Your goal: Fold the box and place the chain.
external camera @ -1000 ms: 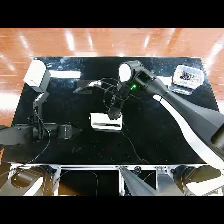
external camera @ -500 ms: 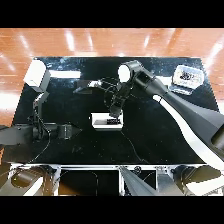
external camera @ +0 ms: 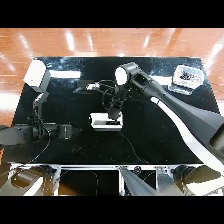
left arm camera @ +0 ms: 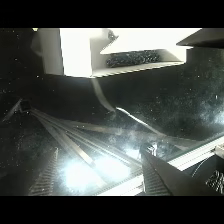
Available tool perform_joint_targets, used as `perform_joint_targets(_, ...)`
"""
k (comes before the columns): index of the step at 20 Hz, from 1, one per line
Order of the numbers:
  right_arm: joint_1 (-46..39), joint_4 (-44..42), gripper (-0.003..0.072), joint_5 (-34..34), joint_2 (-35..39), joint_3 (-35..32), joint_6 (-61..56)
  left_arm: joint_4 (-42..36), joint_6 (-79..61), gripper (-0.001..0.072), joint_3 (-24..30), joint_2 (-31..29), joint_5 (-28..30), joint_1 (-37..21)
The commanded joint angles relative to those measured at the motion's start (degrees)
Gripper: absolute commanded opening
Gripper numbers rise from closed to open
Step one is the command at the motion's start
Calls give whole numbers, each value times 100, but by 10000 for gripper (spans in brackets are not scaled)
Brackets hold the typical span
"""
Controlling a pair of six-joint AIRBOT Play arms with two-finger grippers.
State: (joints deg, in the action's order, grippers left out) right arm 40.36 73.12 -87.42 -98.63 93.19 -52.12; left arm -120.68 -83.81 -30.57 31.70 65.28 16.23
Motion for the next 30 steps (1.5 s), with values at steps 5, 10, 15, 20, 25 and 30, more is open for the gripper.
perform_joint_targets(5,46,61,281,-92,-2,-2,-214,4,0,620,2,0,0,-7)
perform_joint_targets(10,46,61,281,-245,-2,0,-304,4,0,620,2,0,0,-7)
perform_joint_targets(15,46,59,282,-262,-2,0,-323,2,0,620,2,0,0,-7)
perform_joint_targets(20,46,42,413,-280,2,0,-378,2,0,619,2,0,0,-7)
perform_joint_targets(25,48,2,407,-282,2,0,-380,2,0,620,2,0,0,-7)
perform_joint_targets(30,133,20,359,-238,2,0,-385,0,0,620,2,0,2,-7)
